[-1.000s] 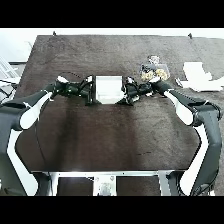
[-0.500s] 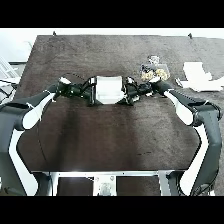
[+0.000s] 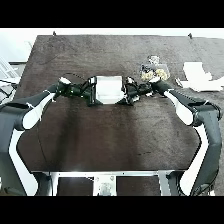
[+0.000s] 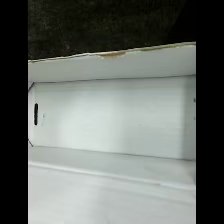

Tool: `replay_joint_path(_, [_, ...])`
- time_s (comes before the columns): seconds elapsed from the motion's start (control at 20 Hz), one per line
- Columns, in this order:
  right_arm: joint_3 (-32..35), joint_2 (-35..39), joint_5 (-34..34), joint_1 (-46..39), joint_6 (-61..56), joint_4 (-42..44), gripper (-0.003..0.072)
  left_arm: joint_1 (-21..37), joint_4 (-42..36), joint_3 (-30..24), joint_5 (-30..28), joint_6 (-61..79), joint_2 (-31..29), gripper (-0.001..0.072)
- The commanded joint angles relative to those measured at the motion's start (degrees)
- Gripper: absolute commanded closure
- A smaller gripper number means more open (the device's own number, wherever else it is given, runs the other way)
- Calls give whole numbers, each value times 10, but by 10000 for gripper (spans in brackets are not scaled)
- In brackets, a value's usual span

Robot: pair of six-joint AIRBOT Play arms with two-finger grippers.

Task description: Fold the box and place the chain.

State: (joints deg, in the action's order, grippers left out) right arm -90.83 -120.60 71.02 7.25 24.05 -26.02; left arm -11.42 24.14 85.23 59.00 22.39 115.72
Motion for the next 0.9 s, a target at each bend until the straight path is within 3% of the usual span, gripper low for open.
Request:
replay_joint_path(0.0, [0, 0, 0, 0, 0, 0, 96, 3, -5, 2, 5, 2, -1, 7])
replay_joint_path(0.35, [0, 0, 0, 0, 0, 0, 96, 3, -6, 2, 4, 2, 1, 10])
replay_joint_path(0.4, [0, 0, 0, 0, 0, 0, 96, 3, -6, 2, 2, 2, 1, 81])
replay_joint_path(0.45, [0, 0, 0, 0, 0, 0, 96, 3, -5, 2, 2, 2, 1, 269])
replay_joint_path(0.5, [0, 0, 0, 0, 0, 0, 96, 3, -5, 2, 1, 2, 1, 297])
replay_joint_path(0.85, [0, 0, 0, 0, 0, 0, 96, 3, -4, 2, 0, 2, 2, 297])
